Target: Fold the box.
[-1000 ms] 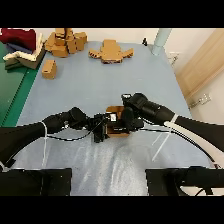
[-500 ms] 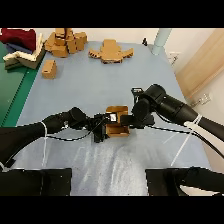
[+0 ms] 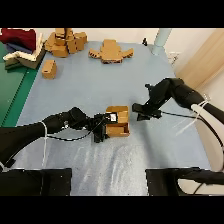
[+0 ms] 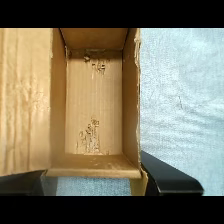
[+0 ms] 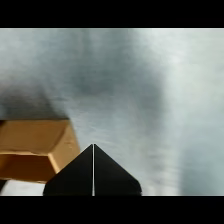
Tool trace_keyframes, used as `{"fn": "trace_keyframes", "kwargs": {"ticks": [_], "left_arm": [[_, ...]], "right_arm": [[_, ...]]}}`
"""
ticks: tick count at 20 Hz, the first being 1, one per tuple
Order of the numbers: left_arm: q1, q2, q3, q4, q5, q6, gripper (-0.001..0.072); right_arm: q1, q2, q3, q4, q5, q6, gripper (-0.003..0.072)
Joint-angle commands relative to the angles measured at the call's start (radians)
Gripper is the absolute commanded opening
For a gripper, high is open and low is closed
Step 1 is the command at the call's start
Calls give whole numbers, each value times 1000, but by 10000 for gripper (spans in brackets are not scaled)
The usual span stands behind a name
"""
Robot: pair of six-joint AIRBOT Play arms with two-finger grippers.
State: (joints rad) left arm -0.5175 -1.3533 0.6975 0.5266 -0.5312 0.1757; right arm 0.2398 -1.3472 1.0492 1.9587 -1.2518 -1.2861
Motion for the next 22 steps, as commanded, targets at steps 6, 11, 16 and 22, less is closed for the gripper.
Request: {"fn": "trace_keyframes", "kwargs": {"ticks": [6, 11, 16, 22], "left_arm": [[0, 0, 0, 0, 0, 0, 325], [0, 0, 0, 0, 0, 0, 324], [0, 0, 0, 0, 0, 0, 324], [0, 0, 0, 0, 0, 0, 325]], "right_arm": [[-275, -397, 169, 632, -133, -528, 2], [-161, -451, 294, 640, -196, -688, 2], [-56, -402, 296, 608, -254, -805, 3], [-13, -196, 123, 587, -162, -947, 3]]}}
